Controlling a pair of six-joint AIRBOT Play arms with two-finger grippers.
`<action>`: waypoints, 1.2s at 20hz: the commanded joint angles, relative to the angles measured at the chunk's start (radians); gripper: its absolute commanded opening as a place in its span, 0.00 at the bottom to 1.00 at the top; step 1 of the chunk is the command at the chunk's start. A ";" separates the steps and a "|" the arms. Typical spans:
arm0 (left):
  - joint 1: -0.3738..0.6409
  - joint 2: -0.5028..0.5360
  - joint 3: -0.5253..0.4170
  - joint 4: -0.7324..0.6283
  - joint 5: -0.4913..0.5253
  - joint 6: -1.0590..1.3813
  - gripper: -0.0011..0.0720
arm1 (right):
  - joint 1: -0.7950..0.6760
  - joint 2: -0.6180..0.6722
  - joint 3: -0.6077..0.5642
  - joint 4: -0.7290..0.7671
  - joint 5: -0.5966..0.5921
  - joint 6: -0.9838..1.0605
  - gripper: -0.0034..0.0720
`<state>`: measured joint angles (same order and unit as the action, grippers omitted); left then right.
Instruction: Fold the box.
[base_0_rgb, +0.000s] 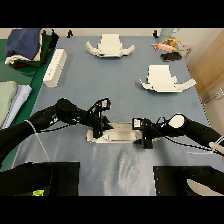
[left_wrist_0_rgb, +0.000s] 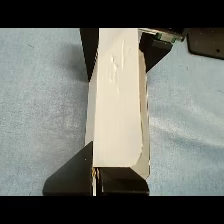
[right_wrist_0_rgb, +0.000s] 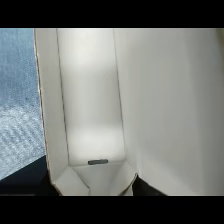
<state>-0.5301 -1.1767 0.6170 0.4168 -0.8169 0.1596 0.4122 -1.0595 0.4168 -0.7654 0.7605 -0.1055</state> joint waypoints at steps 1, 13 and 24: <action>0.000 0.000 0.001 -0.017 0.003 0.000 0.04 | 0.001 0.000 0.000 -0.001 0.000 0.000 0.71; 0.002 0.026 0.001 0.062 0.003 -0.155 0.69 | 0.001 0.000 0.000 -0.001 0.000 0.000 0.71; 0.015 0.357 0.001 0.259 -0.243 -1.054 0.04 | 0.001 0.000 0.000 -0.001 0.000 0.000 0.71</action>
<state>-0.4736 -0.8593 0.6174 0.7609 -1.0286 -0.6857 0.4122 -1.0595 0.4171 -0.7662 0.7609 -0.1062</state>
